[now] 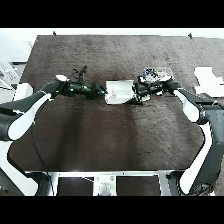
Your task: Fold the box and place the chain.
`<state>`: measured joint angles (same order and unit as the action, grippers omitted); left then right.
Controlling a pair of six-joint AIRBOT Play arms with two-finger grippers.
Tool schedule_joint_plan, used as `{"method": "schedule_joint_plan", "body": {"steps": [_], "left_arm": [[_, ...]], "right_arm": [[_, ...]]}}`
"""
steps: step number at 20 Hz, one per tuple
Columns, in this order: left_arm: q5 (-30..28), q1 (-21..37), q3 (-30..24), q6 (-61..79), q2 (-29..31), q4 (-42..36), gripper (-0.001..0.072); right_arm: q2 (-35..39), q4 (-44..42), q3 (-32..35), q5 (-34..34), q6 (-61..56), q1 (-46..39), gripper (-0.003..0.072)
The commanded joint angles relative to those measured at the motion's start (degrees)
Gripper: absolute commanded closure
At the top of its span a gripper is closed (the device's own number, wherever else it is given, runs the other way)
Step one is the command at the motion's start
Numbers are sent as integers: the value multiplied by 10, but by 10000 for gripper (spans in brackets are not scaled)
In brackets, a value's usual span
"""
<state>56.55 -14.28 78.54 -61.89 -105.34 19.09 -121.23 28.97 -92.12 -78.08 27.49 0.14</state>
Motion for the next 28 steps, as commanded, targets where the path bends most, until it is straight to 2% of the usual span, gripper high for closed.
{"method": "schedule_joint_plan", "body": {"steps": [1, 7, 10, 14, 26, 28], "left_arm": [[-3, -8, 4, -56, 0, 15, 351], [-8, -12, 4, -85, 0, 24, 351], [-9, -16, 14, -131, 0, 69, 351], [2, -31, 60, -232, 0, 179, 352], [-32, -64, 83, -294, 0, 230, 351], [-31, -70, 97, -324, 0, 269, 351]], "right_arm": [[0, 0, 0, 0, 0, 0, 99], [0, 0, 0, 0, 0, 0, 99], [0, 0, 0, 0, 0, 0, 99], [0, 0, 0, 0, 0, 0, 99], [0, 0, 0, 0, 0, 0, 99], [0, 0, 0, 0, 0, 0, 99]]}}
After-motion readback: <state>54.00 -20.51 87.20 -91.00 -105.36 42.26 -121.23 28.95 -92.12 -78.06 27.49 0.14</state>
